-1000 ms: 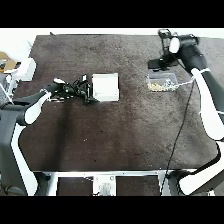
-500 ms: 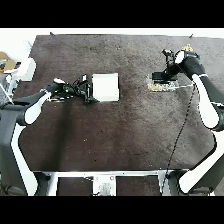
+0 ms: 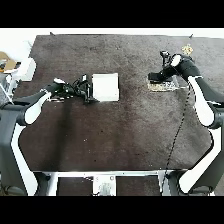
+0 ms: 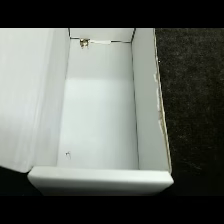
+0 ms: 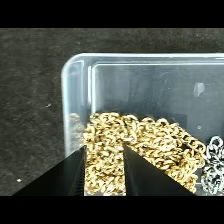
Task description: Fold the box and place the chain.
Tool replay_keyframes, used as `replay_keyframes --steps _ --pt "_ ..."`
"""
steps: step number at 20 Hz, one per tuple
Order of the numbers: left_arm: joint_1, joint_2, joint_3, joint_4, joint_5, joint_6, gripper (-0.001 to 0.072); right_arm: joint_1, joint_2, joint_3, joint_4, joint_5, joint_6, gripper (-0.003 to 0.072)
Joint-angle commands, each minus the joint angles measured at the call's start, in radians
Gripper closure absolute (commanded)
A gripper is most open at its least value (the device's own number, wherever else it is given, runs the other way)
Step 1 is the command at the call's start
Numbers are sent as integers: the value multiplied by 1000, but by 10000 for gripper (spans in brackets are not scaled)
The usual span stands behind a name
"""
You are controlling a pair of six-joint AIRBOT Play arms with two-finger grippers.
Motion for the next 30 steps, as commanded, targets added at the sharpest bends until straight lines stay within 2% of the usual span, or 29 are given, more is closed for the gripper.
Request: replay_keyframes --steps 1,2,3,6,7,8,12,22,25,30 --pt "0 0 0 0 0 0 539 2 -19 0 2 11 12 424" --pt "0 0 0 0 0 0 539 2 -19 0 -3 14 12 427" --pt "0 0 0 0 0 0 539 2 -18 0 -8 21 12 493" --pt "0 0 0 0 0 0 539 2 -18 0 -40 25 23 493" --pt "0 0 0 0 0 0 539 2 -16 0 -42 19 23 608" --pt "0 0 0 0 0 0 539 2 -10 1 -44 17 23 685" --pt "0 0 0 0 0 0 539 2 66 1 -52 -16 15 686" --pt "0 0 0 0 0 0 539 22 301 1 -53 8 -77 687" --pt "0 0 0 0 0 0 539 21 288 -18 -106 41 -61 687" --pt "0 0 0 0 0 0 538 24 212 -144 -103 -5 -50 687"
